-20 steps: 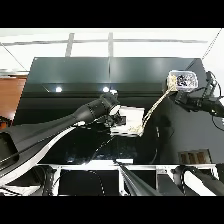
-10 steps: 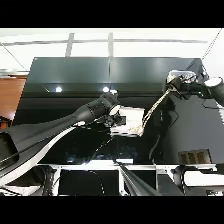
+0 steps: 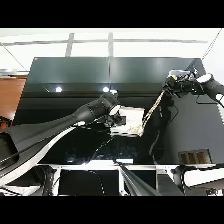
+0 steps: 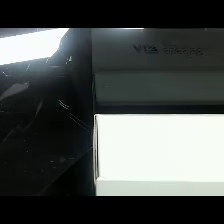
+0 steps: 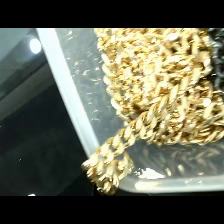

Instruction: Fold the box and place the chain.

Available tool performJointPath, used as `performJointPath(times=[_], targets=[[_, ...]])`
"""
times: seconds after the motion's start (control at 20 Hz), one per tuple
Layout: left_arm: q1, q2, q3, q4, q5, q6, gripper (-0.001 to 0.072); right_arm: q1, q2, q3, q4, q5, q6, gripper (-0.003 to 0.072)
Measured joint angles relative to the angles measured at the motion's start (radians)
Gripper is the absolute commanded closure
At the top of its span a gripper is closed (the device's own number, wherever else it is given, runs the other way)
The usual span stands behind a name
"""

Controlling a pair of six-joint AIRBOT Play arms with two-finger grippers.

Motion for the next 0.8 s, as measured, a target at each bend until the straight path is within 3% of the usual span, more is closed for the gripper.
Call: performJointPath(times=[0.25,0.8], targets=[[0.0,0.0,0.0,0.0,0.0,0.0,0.0677,0.0,0.099,0.005,-0.002,0.112,-0.037,0.067],[0.0,-0.001,0.0,0.0,0.0,0.0,0.0677,0.0,0.662,0.006,0.003,0.402,-0.167,0.0676]])
